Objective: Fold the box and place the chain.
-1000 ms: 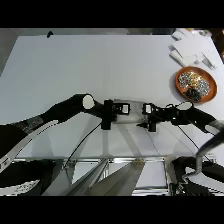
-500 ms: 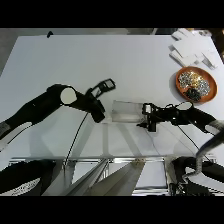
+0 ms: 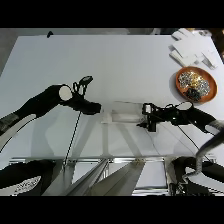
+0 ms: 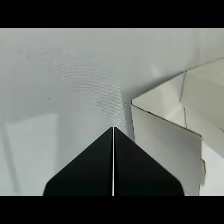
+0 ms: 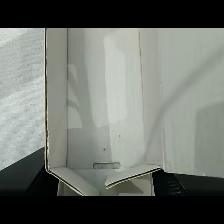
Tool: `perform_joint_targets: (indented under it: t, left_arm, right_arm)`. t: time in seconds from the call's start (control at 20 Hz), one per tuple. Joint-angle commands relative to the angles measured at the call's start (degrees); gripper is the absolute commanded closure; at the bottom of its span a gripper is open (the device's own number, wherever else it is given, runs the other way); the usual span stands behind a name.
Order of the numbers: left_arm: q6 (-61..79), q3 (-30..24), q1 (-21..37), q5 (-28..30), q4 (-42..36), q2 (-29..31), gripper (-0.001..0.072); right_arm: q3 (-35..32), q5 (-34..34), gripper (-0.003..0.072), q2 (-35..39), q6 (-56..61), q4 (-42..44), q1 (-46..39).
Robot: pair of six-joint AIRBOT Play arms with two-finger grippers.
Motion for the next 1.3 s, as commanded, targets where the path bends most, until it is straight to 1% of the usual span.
perform_joint_targets:
  t: [0.0, 0.4, 0.5, 0.6, 0.7, 0.75, 0.85, 0.9, 1.2, 1.25]
  left_arm:
    - [-1.4, -0.2, 0.1, 0.6, -4.7, -3.7, 0.0704]
    - [0.9, -0.2, -1.0, 0.4, -6.9, -3.9, 0.0705]
    - [3.7, -0.2, -1.6, 0.5, -10.1, -3.5, 0.0705]
    - [7.1, -0.1, -1.9, 0.7, -13.9, -1.9, 0.0704]
    - [7.9, -0.1, -2.8, 0.8, -15.3, 0.2, 0.0697]
    - [7.9, -0.1, -3.4, 0.9, -15.6, 0.9, 0.0690]
    - [7.8, -0.1, -4.5, 1.1, -16.6, 1.2, 0.0609]
    - [7.9, -0.1, -5.1, 1.3, -17.0, 1.2, 0.0596]
    - [7.4, -0.1, -6.6, 3.0, -17.2, 1.2, 0.0596]
    - [7.4, -0.1, -6.6, 3.0, -17.2, 1.2, 0.0575]
  right_arm:
    - [0.0, 0.0, 0.0366, 0.0, 0.0, 0.0, 0.0]
    - [0.0, 0.0, 0.0366, 0.0, 0.0, 0.0, 0.0]
    - [0.0, 0.0, 0.0366, 0.0, 0.0, 0.0, 0.0]
    - [0.0, 0.0, 0.0366, 0.0, 0.0, 0.0, 0.0]
    - [0.0, 0.0, 0.0366, 0.0, 0.0, 0.0, 0.0]
    - [0.0, 0.0, 0.0366, 0.0, 0.0, 0.0, 0.0]
    - [0.0, 0.0, 0.0366, 0.0, 0.0, 0.0, 0.0]
    - [0.0, 0.0, 0.0366, 0.0, 0.0, 0.0, 0.0]
    - [0.0, 0.0, 0.0366, 0.0, 0.0, 0.0, 0.0]
    - [0.0, 0.0, 0.0366, 0.0, 0.0, 0.0, 0.0]
